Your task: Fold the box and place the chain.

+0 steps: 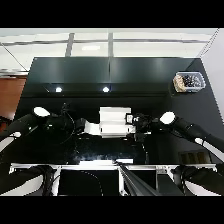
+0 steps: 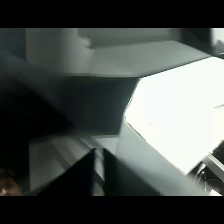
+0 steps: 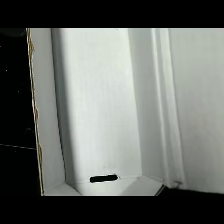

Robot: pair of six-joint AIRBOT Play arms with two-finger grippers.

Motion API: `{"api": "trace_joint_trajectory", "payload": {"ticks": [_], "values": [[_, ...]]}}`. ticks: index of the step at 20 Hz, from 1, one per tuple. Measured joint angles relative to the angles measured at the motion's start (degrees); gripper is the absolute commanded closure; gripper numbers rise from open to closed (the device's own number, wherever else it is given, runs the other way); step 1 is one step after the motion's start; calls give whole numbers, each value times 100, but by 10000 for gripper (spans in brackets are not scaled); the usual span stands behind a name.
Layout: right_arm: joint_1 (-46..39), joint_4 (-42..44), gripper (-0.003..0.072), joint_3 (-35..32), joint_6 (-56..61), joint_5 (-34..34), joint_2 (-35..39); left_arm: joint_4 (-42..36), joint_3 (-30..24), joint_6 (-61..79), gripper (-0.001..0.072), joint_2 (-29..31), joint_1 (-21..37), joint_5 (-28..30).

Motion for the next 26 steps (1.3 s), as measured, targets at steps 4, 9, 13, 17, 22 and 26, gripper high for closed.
{"api": "trace_joint_trajectory", "payload": {"ticks": [4, 9, 13, 17, 22, 26], "values": [[0, 0, 190, 0, 0, 2, 0, 72, 221, 190, -3, 306, -31, -236], [0, 0, 191, 0, 0, 2, 0, 271, 348, 105, 7, 570, -361, -160], [0, 0, 191, 0, 0, 2, 0, 525, 422, -358, 8, 623, -1040, 509], [0, 0, 191, 0, 0, 2, 0, 671, 568, -752, 39, 636, -1574, 1032], [0, -2, 191, 0, 0, 2, 0, 1187, 675, -1499, 183, 636, -1851, 1198], [0, -2, 191, 0, 0, 0, 0, 1397, 702, -1779, 222, 640, -1910, 1117]]}}
